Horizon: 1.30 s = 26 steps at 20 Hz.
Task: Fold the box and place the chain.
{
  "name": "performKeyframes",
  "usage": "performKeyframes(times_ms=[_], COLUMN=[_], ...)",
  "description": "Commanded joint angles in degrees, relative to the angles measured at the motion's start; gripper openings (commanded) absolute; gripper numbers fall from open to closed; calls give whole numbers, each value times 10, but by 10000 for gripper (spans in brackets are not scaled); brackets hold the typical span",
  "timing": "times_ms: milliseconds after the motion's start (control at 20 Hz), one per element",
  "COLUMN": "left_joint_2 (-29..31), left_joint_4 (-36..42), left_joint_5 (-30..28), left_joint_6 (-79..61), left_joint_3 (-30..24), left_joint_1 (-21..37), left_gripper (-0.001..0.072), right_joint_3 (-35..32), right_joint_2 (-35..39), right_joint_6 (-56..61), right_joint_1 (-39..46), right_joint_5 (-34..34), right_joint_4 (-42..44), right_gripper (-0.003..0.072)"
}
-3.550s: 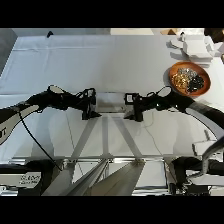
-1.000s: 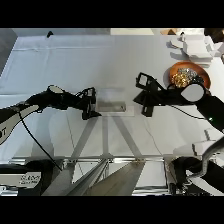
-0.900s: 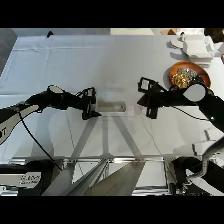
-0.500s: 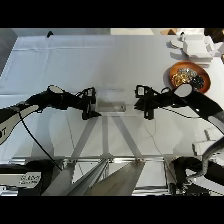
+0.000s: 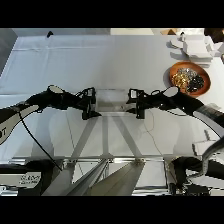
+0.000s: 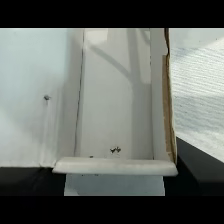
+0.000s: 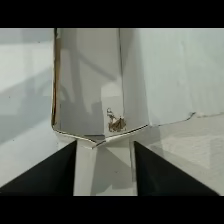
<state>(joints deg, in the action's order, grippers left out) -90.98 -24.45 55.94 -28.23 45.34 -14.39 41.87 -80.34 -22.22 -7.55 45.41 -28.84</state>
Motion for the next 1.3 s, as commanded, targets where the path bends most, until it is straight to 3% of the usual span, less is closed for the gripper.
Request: performKeyframes(times_ms=[0,250,350,500,550,600,650,800,850,950,1100,1250], left_joint_2=[0,0,0,0,0,0,0,0,0,0,0,0], left_joint_4=[0,0,0,0,0,0,0,0,0,0,0,0], left_joint_5=[0,0,0,0,0,0,0,0,0,0,0,0], left_joint_6=[0,0,0,0,0,0,0,0,0,0,0,0], left_joint_3=[0,0,0,0,0,0,0,0,0,0,0,0], left_joint_1=[0,0,0,0,0,0,0,0,0,0,0,0], left_gripper=[275,275,275,275,275,275,275,275,275,275,275,275], right_joint_3=[0,0,0,0,0,0,0,0,0,0,0,0], right_joint_2=[-4,-4,-4,-9,-14,-19,-24,-26,-26,-24,-9,29], right_joint_6=[-11,-11,-24,-52,-54,-54,-52,-52,-51,-48,-48,4], right_joint_1=[-3,-4,-4,-17,-23,-29,-33,-37,-37,-37,-37,-29], right_joint_5=[25,38,39,30,30,27,21,14,14,15,4,7], right_joint_4=[19,24,37,70,83,94,99,98,96,95,89,68], right_gripper=[249,212,121,117,185,329,395,405,363,61,10,10])
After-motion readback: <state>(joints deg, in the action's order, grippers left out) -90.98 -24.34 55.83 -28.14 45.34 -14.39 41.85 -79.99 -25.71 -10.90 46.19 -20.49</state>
